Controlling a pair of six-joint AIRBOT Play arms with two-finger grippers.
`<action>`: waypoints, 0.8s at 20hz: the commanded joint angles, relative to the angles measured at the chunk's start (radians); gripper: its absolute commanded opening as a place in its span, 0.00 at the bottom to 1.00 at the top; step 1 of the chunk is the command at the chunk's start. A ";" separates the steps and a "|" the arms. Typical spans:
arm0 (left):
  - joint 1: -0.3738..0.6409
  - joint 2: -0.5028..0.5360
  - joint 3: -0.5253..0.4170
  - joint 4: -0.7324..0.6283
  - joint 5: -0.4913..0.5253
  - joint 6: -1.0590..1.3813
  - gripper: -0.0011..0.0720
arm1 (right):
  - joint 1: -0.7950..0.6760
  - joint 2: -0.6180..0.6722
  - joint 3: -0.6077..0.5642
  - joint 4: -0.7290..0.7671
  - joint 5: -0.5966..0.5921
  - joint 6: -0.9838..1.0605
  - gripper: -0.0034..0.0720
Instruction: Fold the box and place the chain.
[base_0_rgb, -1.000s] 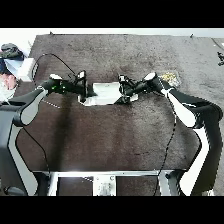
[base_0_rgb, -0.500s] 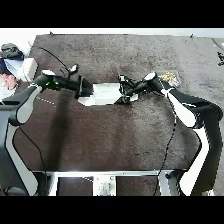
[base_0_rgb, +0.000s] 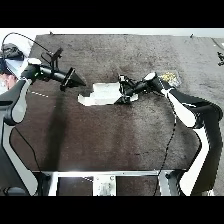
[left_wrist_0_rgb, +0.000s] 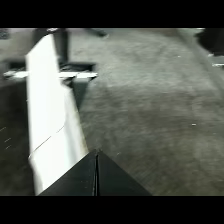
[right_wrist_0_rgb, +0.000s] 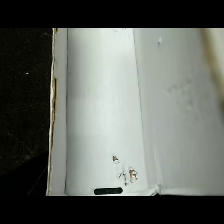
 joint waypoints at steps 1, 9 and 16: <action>-0.047 0.032 0.004 0.020 -0.005 -0.026 0.02 | 0.000 0.000 0.001 0.000 0.000 0.000 0.68; -0.098 0.343 -0.280 0.098 0.370 0.018 0.02 | 0.000 0.000 0.001 0.000 0.000 0.000 0.68; -0.143 0.330 -0.519 0.096 0.721 -0.097 0.03 | 0.000 0.000 0.001 0.000 0.000 0.000 0.68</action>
